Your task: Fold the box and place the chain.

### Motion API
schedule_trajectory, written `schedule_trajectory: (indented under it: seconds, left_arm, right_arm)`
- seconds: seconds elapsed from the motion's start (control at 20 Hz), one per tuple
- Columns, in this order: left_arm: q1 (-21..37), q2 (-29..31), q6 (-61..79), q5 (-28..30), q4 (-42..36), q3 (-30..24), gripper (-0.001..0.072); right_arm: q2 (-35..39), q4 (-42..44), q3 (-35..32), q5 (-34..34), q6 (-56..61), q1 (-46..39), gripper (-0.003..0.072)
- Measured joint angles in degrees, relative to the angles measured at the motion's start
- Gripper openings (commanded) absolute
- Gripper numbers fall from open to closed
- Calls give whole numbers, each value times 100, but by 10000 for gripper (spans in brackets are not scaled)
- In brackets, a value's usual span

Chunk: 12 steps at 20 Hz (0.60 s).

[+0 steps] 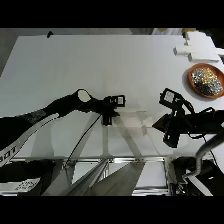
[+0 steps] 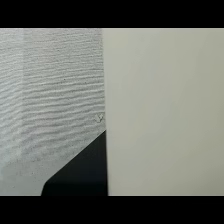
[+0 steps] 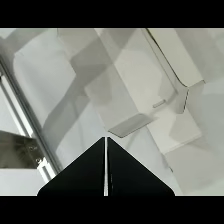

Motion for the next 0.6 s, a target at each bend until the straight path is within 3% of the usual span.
schedule_trajectory:
  seconds: [0.25, 0.35, 0.45, 0.5, 0.55, 0.6]
  left_arm:
    - [0, 0, 0, 0, 0, 0, 14]
    - [0, 0, 0, 0, 0, 0, 14]
    - [0, 0, 0, 0, 0, 0, 14]
    - [0, 0, 0, 0, 0, 0, 14]
    - [0, 0, 0, 0, 0, 0, 14]
    - [0, 0, 0, -2, 0, 0, 14]
  right_arm:
    - [-87, 2, -415, -420, -664, 17, 20]
    - [-195, -2, -525, -535, -975, 48, 77]
    - [-319, -31, -599, -621, -1217, 149, 213]
    - [-367, -48, -632, -656, -1316, 205, 360]
    - [-404, -63, -667, -726, -1401, 273, 557]
    - [-428, -90, -710, -824, -1480, 352, 649]
